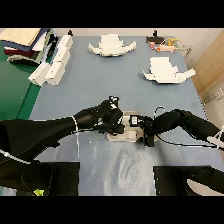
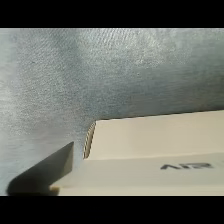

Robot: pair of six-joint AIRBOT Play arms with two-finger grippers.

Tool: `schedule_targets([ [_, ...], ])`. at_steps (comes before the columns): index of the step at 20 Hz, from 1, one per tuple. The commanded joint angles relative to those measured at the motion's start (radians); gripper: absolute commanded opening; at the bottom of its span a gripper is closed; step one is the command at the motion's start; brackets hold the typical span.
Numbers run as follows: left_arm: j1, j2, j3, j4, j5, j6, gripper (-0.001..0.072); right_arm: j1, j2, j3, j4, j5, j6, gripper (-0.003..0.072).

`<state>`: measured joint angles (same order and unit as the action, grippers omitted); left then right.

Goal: Fold the box.

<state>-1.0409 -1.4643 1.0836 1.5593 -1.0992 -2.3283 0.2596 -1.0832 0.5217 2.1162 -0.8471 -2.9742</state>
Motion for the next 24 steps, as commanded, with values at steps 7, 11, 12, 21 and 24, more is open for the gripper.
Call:
schedule_targets([
  [7, -0.001, -0.01, 0.002, -0.011, -0.005, -0.072, 0.0012, 0.0, 0.0, 0.001, 0.0, 0.001, 0.0, 0.0502],
  [11, -0.001, -0.005, 0.019, -0.023, -0.048, -0.059, 0.0409, 0.0, 0.0, 0.001, 0.0, 0.0, 0.0, 0.0502],
  [12, 0.0, 0.0, 0.032, -0.025, -0.066, -0.059, 0.0531, 0.0, 0.0, 0.001, 0.0, 0.0, 0.0, 0.0502],
  [21, 0.048, 0.183, 0.088, 0.009, -0.288, 0.015, 0.053, 0.0, 0.0, 0.001, 0.0, 0.0, 0.0, 0.0502],
  [24, 0.051, 0.254, 0.088, 0.024, -0.399, 0.061, 0.0134, 0.0, 0.0, 0.001, 0.0, 0.0, 0.0, 0.0502],
])
